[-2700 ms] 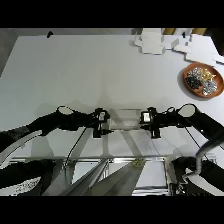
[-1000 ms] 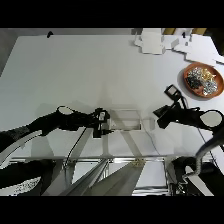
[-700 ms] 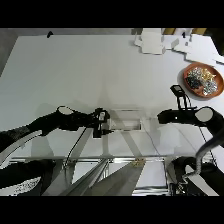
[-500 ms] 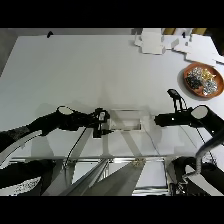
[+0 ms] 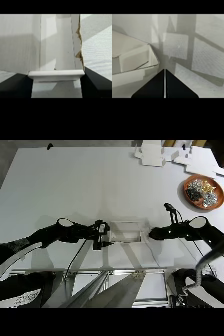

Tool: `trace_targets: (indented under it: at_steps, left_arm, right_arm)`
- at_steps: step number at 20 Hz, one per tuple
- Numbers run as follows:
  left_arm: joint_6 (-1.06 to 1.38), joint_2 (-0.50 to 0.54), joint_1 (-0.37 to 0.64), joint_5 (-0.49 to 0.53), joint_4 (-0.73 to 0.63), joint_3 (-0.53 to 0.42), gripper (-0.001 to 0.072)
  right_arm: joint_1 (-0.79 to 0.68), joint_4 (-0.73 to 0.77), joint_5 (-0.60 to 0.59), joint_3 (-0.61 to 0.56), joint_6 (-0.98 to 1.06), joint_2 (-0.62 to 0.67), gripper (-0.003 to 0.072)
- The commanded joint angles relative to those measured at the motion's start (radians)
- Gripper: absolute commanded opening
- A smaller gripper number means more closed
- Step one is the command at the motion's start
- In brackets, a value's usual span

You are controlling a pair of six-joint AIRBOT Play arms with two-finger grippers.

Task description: Fold the box and place the chain.

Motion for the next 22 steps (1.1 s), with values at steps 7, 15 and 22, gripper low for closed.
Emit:
trace_targets:
  at_steps: [7,15,22]
  left_arm:
    - [0.000,0.000,0.000,0.000,0.000,0.001,0.0098]
    - [0.000,0.000,0.000,0.000,0.000,0.001,0.0098]
    - [0.000,0.000,0.000,0.000,0.000,0.001,0.0098]
  right_arm:
    - [0.080,0.019,0.031,0.000,-0.035,0.025,0.0016]
    - [0.080,0.047,0.031,0.000,-0.022,0.146,0.0019]
    - [0.080,0.057,0.044,0.000,-0.022,0.150,0.0184]
